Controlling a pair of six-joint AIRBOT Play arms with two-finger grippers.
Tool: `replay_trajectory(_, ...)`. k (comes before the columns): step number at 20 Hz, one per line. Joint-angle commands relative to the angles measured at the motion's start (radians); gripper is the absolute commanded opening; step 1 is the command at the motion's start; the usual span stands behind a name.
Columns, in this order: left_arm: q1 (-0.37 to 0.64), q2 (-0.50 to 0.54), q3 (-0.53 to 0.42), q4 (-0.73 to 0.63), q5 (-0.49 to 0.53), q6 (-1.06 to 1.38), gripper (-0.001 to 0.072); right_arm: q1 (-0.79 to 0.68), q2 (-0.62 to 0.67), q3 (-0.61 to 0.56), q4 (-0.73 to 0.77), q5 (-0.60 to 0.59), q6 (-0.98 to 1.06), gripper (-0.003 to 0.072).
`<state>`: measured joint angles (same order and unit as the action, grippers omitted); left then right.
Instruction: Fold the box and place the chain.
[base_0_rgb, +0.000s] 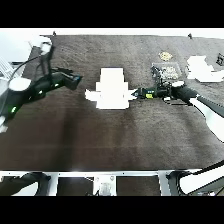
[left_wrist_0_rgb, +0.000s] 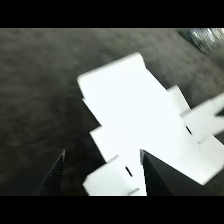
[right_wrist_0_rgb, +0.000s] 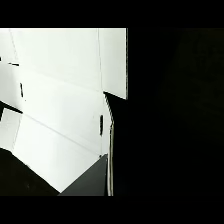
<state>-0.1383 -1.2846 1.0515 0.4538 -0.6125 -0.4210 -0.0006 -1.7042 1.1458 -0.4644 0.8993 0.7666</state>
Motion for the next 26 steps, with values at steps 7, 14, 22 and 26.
replay_trajectory(7,0.052,-0.349,0.323,0.208,-0.349,-0.341,0.0537,0.000,0.000,0.001,0.001,-0.013,0.001,0.0009)
replay_trajectory(14,0.095,-0.679,0.754,0.195,-0.694,-0.445,0.0538,0.000,0.000,0.000,0.004,-0.013,0.000,0.0009)
replay_trajectory(22,0.095,-0.871,0.999,0.126,-0.704,-0.514,0.0539,0.000,0.000,0.000,0.004,-0.013,0.000,0.0009)
replay_trajectory(26,0.093,-0.879,0.999,0.126,-0.649,-0.499,0.0538,0.000,0.000,0.000,0.003,-0.013,0.000,0.0009)
